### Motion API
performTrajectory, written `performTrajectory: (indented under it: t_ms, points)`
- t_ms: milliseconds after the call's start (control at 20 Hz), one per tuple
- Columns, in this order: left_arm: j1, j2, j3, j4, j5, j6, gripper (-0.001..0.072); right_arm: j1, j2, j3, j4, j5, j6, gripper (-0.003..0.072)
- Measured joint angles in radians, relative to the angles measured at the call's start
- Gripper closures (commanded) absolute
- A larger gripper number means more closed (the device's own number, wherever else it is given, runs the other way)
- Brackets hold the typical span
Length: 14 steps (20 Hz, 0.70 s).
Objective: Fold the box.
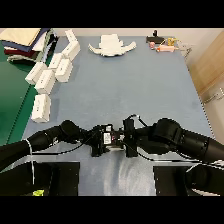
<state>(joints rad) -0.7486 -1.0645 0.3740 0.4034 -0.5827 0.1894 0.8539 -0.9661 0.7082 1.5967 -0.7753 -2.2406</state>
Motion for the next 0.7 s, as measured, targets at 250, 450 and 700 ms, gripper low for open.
performTrajectory:
  t_ms: [250,450,700]
  points:
    - [0.000,0.000,0.000,0.002,-0.006,0.001,0.0367,0.000,-0.009,0.000,0.044,-0.035,0.000,0.0383]
    - [0.000,0.000,0.000,0.003,-0.006,0.002,0.0367,-0.001,-0.011,0.000,0.068,-0.049,0.000,0.0195]
    - [-0.001,0.000,0.000,0.003,-0.007,0.002,0.0367,-0.001,-0.011,0.000,0.078,-0.055,-0.001,0.0181]
